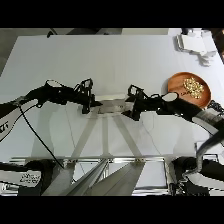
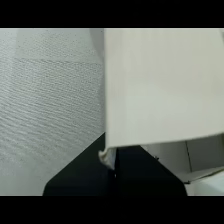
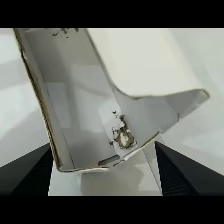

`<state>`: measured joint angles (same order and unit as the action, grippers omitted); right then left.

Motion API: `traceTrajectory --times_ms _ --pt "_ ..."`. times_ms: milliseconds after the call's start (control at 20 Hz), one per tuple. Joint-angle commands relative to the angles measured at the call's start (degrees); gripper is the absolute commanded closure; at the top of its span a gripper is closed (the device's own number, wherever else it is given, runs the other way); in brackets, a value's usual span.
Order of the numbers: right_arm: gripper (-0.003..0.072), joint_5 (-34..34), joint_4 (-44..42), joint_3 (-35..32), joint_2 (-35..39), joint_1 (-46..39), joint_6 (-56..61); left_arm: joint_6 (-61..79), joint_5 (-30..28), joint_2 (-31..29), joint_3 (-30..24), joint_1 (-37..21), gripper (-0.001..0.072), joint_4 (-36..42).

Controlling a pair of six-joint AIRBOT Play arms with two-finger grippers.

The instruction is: Fold the box and place the chain.

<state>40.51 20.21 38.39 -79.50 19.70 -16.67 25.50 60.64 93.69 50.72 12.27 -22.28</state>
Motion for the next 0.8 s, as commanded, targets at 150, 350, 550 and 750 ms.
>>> traceTrajectory --times_ms 150,350,550,750 --pt "-0.0029 7.9 4.8 5.4 -5.2 -1.3 -12.2 0.0 0.0 0.0 0.0 0.0 0.0702 0.0" --pt "-0.0028 11.7 4.2 9.5 -10.8 -1.3 -12.2 0.0 0.0 0.0 0.0 0.0 0.0702 0.0" --pt "-0.0027 12.6 1.7 10.0 -13.6 -1.3 -11.7 0.0 0.0 0.0 0.0 0.0 0.0702 0.0" --pt "-0.0002 13.3 2.1 10.0 -13.6 -0.6 -11.6 0.0 0.0 0.0 0.0 0.0 0.0702 0.0"
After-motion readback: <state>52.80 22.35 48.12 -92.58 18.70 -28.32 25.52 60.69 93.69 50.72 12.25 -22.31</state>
